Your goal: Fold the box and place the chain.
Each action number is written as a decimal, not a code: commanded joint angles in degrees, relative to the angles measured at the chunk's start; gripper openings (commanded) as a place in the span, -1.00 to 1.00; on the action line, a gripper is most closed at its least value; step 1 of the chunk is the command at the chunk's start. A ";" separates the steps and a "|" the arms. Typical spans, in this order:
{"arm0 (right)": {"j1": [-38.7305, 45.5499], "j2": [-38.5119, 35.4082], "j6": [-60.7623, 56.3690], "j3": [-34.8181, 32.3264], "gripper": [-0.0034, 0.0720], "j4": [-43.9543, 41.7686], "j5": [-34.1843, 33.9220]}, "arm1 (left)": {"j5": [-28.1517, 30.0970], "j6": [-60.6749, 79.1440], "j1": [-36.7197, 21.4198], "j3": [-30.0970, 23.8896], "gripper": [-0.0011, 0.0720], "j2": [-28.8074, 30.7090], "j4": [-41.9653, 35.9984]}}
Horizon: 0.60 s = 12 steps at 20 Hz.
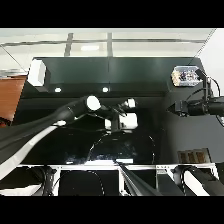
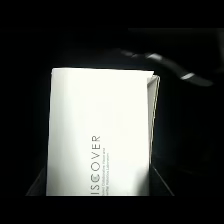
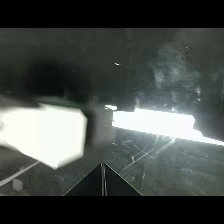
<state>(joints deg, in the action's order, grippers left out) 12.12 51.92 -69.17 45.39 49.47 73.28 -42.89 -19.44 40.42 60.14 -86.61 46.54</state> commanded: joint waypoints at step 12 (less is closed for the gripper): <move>-0.02 -0.04 0.17 0.07 -0.88 1.62 -3.45 | -11.30 -55.21 -58.51 -1.81 -0.04 14.05 34.71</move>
<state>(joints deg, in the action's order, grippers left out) 12.12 51.92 -69.01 45.39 51.03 71.31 -56.31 -74.06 -7.01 58.76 -73.10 83.66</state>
